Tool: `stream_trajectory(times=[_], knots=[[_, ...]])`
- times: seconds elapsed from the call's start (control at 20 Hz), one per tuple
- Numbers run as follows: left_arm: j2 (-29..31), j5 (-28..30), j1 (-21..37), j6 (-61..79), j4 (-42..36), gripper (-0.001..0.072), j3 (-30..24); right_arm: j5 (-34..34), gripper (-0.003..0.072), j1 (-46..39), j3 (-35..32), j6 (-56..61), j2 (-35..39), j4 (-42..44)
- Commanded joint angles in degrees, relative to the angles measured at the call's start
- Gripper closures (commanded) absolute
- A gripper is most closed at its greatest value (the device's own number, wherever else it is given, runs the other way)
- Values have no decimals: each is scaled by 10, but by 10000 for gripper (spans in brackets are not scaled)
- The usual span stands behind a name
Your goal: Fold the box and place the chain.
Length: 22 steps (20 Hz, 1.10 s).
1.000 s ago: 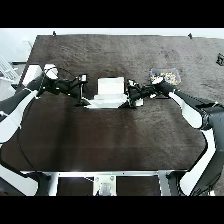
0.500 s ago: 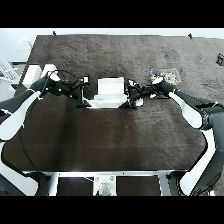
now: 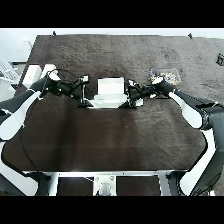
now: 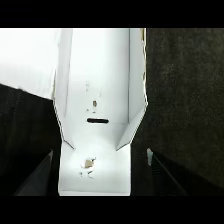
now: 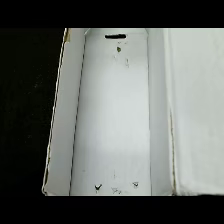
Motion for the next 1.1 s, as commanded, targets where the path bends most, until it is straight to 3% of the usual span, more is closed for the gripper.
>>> stream_trajectory(times=[0.0,0.8,0.85,0.9,1.05], knots=[[0,2,0,-3,-16,44,0,0,95,0,0,0,0,0],[-9,46,-31,4,9,74,0,0,95,0,0,0,0,0],[-9,46,-31,5,9,94,0,0,95,0,0,0,0,0],[-9,46,-31,9,9,219,0,0,95,0,0,0,0,0],[-9,45,-31,12,9,232,0,0,95,0,0,0,0,0]])
